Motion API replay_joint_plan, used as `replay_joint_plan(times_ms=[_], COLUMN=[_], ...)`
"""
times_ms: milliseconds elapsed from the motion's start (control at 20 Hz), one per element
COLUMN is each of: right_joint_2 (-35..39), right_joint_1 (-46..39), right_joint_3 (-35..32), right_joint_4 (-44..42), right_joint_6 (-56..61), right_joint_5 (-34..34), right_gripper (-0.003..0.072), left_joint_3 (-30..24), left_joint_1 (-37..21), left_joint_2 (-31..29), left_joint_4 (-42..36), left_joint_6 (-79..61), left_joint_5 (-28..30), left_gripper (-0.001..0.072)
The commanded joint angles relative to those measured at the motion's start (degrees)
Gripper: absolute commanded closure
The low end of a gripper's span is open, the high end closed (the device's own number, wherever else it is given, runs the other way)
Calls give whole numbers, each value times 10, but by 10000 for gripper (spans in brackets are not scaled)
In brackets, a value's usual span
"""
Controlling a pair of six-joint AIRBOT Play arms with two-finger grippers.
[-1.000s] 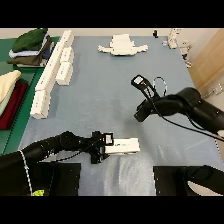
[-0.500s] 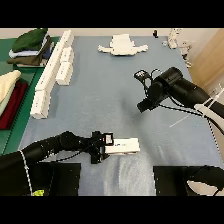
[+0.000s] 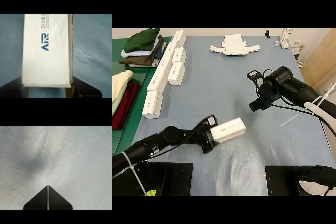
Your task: Fold the box.
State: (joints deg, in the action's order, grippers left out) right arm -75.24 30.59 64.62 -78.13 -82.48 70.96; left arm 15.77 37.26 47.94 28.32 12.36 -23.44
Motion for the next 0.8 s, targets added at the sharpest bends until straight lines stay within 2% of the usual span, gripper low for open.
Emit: replay_joint_plan(times_ms=[0,150,250,400,550,750], right_joint_2=[0,0,0,0,0,0], right_joint_1=[0,0,0,0,0,0], right_joint_3=[1,1,1,1,1,1], right_joint_4=[1,1,1,1,1,1], right_joint_6=[2,2,2,2,2,2], right_joint_5=[1,1,1,1,1,1], right_gripper=[668,668,668,668,668,668], left_joint_3=[1,1,1,4,17,71], left_joint_1=[-119,-251,-339,-444,-495,-486], left_joint_2=[-68,-113,-117,-105,-70,27], left_joint_4=[83,236,313,337,336,334], left_joint_6=[152,308,382,416,416,417], left_joint_5=[3,-27,-64,-64,-32,26], left_gripper=[259,260,260,260,260,260])
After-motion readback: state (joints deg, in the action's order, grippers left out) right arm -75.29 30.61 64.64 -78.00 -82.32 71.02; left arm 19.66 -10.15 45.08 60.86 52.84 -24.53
